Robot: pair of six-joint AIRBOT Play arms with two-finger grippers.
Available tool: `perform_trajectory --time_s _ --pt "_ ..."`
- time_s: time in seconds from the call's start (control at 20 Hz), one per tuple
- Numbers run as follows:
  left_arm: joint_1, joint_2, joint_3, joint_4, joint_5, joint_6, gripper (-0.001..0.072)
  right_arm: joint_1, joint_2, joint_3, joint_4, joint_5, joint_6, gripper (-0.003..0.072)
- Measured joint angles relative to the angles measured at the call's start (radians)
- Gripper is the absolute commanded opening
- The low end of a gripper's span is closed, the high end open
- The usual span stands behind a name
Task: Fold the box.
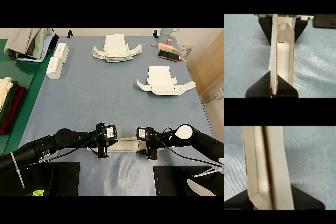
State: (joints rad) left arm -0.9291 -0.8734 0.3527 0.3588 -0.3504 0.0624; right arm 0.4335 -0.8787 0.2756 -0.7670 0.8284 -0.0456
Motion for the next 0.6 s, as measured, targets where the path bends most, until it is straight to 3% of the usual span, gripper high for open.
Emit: perform_trajectory --time_s 0.55,0.6 --pt "0.0 0.0 0.0 0.0 0.001 -0.004 0.0018 0.0 0.0 0.0 0.0 0.001 0.0 0.0508" --pt "0.0 0.0 0.0 0.0 0.001 -0.006 0.0096 0.0 0.0 0.0 0.0 0.0 0.0 0.0508"
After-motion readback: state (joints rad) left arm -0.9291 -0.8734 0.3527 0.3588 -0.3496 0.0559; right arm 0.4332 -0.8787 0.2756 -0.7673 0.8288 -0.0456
